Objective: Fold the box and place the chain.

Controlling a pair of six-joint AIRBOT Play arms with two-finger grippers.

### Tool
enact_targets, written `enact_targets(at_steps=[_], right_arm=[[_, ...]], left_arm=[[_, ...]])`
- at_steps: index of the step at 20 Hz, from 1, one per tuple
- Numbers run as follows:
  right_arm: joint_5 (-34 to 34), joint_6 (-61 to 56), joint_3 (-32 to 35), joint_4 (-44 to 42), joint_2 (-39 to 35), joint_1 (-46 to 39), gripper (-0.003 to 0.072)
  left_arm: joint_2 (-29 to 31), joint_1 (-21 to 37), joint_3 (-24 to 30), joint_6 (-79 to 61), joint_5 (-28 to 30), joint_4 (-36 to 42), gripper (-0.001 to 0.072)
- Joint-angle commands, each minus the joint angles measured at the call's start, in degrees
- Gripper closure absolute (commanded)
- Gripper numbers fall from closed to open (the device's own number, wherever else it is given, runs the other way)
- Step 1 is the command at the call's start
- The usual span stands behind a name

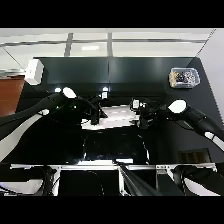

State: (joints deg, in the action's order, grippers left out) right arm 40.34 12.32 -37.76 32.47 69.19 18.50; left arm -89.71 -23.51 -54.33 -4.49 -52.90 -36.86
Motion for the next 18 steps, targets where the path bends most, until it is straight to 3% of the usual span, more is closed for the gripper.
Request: enact_targets(at_steps=[1,18], right_arm=[[4.33,6.03,-0.07,-6.01,3.21,-0.61,-0.0021],[5.29,2.8,-0.07,1.22,7.39,0.79,-0.0021]], left_arm=[[-0.04,-0.04,-0.07,-0.02,-0.04,-0.02,0.0682],[-0.04,-0.04,-0.07,-0.02,-0.09,-0.02,0.0682]])
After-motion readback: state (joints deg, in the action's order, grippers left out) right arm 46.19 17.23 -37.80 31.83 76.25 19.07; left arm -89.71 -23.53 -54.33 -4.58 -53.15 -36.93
